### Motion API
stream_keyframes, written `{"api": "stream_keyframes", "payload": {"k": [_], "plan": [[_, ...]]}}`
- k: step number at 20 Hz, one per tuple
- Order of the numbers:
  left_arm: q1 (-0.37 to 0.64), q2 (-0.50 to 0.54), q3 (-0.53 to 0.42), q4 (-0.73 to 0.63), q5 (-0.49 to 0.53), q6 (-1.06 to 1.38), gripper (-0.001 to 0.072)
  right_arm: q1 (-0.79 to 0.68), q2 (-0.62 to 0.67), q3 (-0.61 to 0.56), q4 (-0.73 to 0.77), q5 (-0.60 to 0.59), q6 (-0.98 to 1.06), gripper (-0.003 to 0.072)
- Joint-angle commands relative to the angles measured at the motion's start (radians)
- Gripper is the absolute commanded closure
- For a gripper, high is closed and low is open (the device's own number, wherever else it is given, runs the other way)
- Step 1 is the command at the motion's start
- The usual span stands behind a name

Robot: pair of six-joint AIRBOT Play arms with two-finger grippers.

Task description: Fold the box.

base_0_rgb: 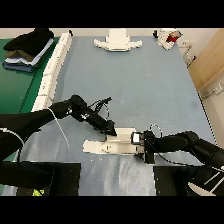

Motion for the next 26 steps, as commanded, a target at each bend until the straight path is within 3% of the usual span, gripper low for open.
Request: {"api": "stream_keyframes", "payload": {"k": [1,6,11,18,22,23,24,25,26], "plan": [[0.011,-0.006,0.019,0.008,-0.004,0.024,0.0695,0.0,0.0,0.001,0.0,0.0,-0.001,0.0179],[0.043,0.142,0.06,0.024,-0.021,0.121,0.0695,0.0,0.0,0.001,0.0,0.0,-0.001,0.0179],[-0.007,0.37,0.044,0.283,-0.018,0.143,0.0696,0.001,0.0,0.001,0.0,0.0,-0.001,0.0179],[-0.208,0.717,-0.121,0.549,0.092,0.173,0.0697,0.0,0.0,0.001,0.0,0.0,-0.001,0.0179],[-0.191,0.861,-0.256,0.529,0.084,0.384,0.0691,0.0,0.0,0.001,0.0,0.0,-0.001,0.0179],[-0.172,0.866,-0.291,0.499,0.084,0.436,0.0499,0.0,0.0,0.001,0.0,0.0,-0.001,0.0179],[-0.146,0.859,-0.33,0.446,0.091,0.5,0.0111,0.0,0.0,0.001,0.0,0.0,-0.001,0.0179],[-0.121,0.846,-0.363,0.394,0.101,0.572,0.0053,0.0,0.0,0.001,0.0,0.0,-0.001,0.0179],[-0.1,0.826,-0.391,0.346,0.108,0.649,0.0052,0.0,0.0,0.001,0.0,0.0,-0.001,0.0179]]}}
